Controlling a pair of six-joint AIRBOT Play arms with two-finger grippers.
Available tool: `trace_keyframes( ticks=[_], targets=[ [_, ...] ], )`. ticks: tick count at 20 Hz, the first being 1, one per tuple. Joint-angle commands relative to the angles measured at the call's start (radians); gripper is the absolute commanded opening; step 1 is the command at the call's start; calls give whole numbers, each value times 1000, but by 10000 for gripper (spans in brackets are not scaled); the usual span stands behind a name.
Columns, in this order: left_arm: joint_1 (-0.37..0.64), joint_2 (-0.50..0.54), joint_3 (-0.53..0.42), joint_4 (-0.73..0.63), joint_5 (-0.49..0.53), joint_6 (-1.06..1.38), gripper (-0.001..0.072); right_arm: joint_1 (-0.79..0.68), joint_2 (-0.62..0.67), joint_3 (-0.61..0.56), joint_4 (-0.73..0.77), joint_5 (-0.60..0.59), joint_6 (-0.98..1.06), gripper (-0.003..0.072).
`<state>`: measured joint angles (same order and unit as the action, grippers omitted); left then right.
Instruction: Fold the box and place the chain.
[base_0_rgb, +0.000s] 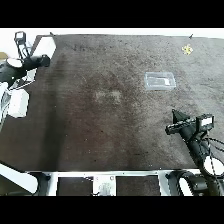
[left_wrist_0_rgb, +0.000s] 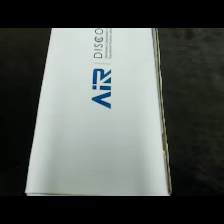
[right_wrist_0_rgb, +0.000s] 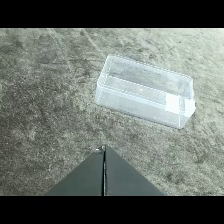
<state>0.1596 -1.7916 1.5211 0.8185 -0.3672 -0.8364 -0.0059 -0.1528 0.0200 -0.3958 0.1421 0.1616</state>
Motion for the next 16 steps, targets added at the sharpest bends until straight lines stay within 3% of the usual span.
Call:
trace_keyframes(
  ticks=[1, 3, 16],
  targets=[
    [23, -64, -2, 235, 18, -188, 10, 0, 1, 0, 0, 0, 0, 6],
    [29, -85, -1, 306, 56, -290, 10, 0, 1, 0, 0, 0, 0, 6],
    [28, -129, -2, 303, 189, -278, 13, 0, 1, 0, 0, 0, 0, 6]
  ],
)
